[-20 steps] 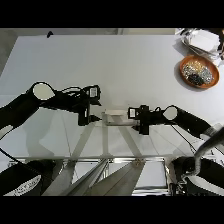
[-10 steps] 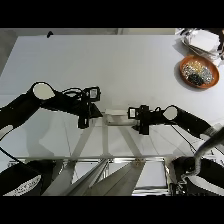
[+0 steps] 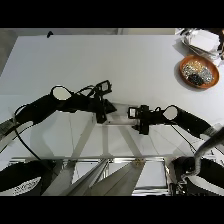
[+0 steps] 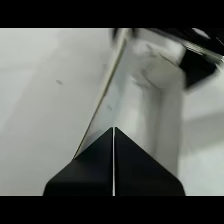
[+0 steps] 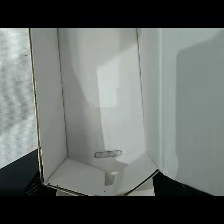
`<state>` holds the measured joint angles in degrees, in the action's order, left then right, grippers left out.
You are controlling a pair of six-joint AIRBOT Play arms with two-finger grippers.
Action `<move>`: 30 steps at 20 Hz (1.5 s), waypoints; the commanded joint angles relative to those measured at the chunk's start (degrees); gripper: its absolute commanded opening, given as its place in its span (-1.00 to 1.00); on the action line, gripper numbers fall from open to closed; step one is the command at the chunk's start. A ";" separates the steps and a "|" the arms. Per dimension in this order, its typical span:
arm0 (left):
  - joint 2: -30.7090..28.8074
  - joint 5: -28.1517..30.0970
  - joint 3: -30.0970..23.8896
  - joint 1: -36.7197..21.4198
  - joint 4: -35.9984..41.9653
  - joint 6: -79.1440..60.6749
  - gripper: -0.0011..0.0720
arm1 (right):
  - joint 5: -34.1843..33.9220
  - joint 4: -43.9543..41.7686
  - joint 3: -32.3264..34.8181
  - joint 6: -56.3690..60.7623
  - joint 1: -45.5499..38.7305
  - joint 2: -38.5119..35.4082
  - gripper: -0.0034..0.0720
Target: Fold the box and place the chain.
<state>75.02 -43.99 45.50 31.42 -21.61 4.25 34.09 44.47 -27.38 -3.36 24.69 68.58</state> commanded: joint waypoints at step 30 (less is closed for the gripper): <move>-8.70 -3.32 0.04 -3.93 -22.08 14.01 -0.06 | 0.15 0.11 -0.07 -0.13 0.00 0.00 0.19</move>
<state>69.89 -40.27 45.50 29.21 -34.68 14.17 34.24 44.60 -27.40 -3.51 24.67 68.58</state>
